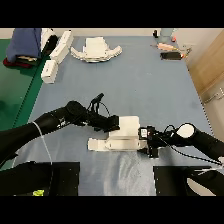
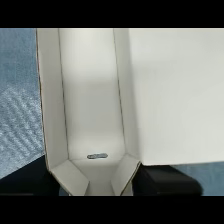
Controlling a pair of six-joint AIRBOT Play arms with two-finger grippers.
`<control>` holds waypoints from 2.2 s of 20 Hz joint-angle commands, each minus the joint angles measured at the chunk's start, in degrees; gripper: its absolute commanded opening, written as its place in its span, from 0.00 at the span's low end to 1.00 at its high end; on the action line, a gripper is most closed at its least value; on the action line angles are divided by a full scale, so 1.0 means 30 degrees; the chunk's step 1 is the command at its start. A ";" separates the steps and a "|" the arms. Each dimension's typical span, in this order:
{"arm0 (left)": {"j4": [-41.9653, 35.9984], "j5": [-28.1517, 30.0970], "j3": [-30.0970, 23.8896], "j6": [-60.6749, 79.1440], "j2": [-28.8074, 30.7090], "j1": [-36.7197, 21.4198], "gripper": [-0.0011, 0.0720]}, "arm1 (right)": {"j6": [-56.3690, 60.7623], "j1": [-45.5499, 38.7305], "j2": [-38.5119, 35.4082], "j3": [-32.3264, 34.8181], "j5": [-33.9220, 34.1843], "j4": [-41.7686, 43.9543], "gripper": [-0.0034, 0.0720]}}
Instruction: Fold the box.
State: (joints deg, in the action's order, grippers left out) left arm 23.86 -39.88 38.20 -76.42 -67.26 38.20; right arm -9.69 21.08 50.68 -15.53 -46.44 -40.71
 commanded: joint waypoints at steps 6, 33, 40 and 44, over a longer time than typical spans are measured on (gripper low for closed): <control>0.7344 -0.0984 -0.0029 0.2754 0.7257 -0.1078 0.03 | 0.0000 0.0007 -0.0007 0.0000 -0.0007 0.0000 0.82; 0.2324 0.0189 -0.5493 2.7562 0.4554 0.0415 0.96 | 0.0000 0.0007 -0.0007 0.0000 -0.0007 0.0000 0.82; 0.2157 0.1719 -0.5428 2.7554 0.3840 0.0423 0.49 | 0.0000 0.0007 -0.0007 0.0000 -0.0007 0.0000 0.82; 0.1137 0.1778 -0.5428 2.8392 0.3840 0.0495 0.19 | 0.0000 0.0007 -0.0007 0.0007 -0.0007 0.0000 0.82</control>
State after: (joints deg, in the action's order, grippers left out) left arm 29.45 -35.35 21.85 6.92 -55.57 39.59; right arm -9.72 21.08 50.68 -15.53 -46.44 -40.71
